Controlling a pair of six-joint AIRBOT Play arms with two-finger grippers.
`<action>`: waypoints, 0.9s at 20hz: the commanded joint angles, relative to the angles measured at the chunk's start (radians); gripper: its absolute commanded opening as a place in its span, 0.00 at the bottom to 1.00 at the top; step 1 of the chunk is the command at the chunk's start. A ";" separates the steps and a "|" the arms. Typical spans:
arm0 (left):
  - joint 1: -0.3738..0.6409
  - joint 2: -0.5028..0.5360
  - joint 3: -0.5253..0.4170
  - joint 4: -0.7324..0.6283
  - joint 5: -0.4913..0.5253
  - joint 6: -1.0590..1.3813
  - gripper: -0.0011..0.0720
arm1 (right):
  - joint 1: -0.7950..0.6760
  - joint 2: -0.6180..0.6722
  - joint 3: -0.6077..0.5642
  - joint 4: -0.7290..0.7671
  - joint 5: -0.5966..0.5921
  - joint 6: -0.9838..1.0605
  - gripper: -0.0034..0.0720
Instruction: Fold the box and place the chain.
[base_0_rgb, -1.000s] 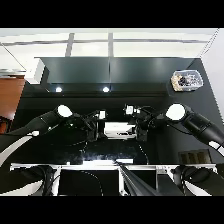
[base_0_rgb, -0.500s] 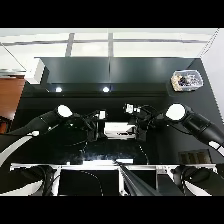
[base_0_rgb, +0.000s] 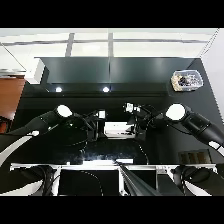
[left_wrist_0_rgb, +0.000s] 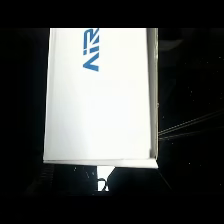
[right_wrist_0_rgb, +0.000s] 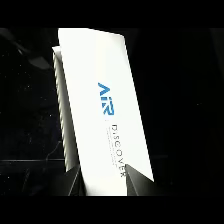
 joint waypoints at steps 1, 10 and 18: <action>0.000 -0.001 -0.001 0.001 -0.001 0.002 0.60 | 0.000 0.001 0.003 0.000 -0.002 0.020 0.46; 0.000 -0.001 -0.001 0.000 -0.001 0.002 0.60 | 0.000 0.003 0.005 0.000 0.035 0.035 0.47; 0.000 -0.001 -0.001 0.000 -0.001 0.002 0.60 | 0.001 0.002 0.005 -0.002 0.021 0.037 0.46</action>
